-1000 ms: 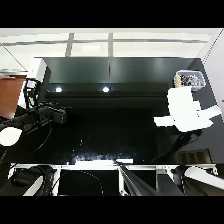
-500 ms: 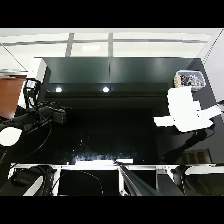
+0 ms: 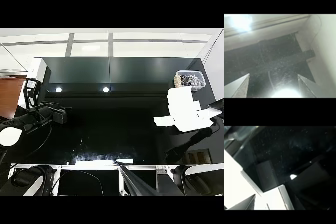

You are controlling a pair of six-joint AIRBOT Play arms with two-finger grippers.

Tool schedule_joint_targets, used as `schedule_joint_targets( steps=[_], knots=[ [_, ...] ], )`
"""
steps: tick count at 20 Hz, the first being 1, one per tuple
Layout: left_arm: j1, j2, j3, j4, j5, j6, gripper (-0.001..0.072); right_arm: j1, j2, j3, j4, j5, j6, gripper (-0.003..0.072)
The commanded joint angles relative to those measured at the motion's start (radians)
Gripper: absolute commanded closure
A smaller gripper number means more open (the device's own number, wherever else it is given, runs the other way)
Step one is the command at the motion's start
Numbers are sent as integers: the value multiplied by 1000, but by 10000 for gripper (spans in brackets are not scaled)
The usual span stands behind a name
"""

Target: Fold the box and place the chain.

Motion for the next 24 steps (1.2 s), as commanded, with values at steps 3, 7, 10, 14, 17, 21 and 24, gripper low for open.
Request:
schedule_joint_targets(
  steps=[3, 7, 10, 14, 17, 21, 24],
  knots=[
    [0, -1, 0, 0, -3, 0, -10, 3, -23, -6, -2, 40, -5, 149],
    [0, -1, 0, 0, -3, 0, -10, 4, -23, -27, -1, 51, -5, 149],
    [0, -1, 0, 0, -3, 0, -10, 3, -23, -40, -1, 68, -5, 151],
    [0, -1, 0, 1, -3, 0, -10, 3, -19, -40, 39, 69, -37, 365],
    [0, -1, 0, 1, -3, 0, -10, 3, -11, -40, 81, 68, -68, 394],
    [0, -1, 0, 1, -3, 0, -10, 3, 5, -40, 81, 62, -82, 517],
    [0, -1, 0, 1, -3, 0, -10, 3, 19, -40, 76, 71, -104, 640]
  ],
)
